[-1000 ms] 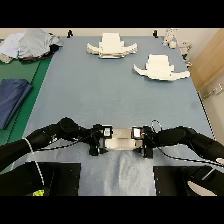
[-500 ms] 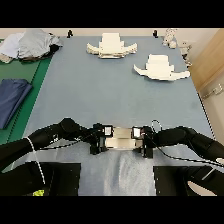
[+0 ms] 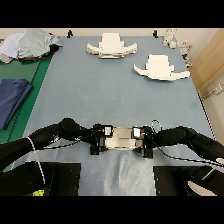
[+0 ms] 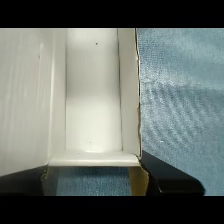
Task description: Fold the box.
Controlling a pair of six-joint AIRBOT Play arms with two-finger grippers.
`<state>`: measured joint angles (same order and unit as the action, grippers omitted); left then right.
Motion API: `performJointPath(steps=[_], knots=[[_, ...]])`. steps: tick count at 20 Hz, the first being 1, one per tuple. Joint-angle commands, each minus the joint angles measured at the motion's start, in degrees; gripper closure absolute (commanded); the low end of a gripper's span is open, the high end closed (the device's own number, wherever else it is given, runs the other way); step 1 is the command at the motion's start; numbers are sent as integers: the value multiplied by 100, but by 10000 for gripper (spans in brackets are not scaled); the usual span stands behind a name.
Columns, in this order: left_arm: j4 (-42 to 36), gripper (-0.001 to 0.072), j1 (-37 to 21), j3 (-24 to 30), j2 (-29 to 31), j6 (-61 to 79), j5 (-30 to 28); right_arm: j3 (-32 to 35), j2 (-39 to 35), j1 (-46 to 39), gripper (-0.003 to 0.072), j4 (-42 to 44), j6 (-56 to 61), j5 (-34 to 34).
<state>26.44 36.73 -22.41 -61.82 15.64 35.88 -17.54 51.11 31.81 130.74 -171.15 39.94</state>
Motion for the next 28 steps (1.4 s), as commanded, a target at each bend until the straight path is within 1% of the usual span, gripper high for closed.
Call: performJointPath(steps=[1,18,19,20,21,23,24,26,28], knots=[[13,189,7,4,-11,-20,59,0,0,2,225,0,-2,0],[13,189,7,4,-11,-20,59,-4,0,2,224,2,7,2],[13,189,7,4,-11,-20,59,-4,0,2,209,0,7,-31],[13,189,7,4,-11,-20,59,-11,-7,2,48,-11,9,-20],[13,189,7,4,-11,-20,59,-20,-28,2,-34,-98,63,15],[13,189,7,4,-11,-20,59,-116,-166,2,-34,-485,568,251],[13,189,7,4,-11,-20,59,-223,-297,0,-34,-879,986,494],[13,189,7,4,-11,-20,59,-479,-645,-2,-34,-1980,2221,1106],[13,189,7,4,-11,-20,57,-767,-1027,-4,-34,-3147,3565,1928]])
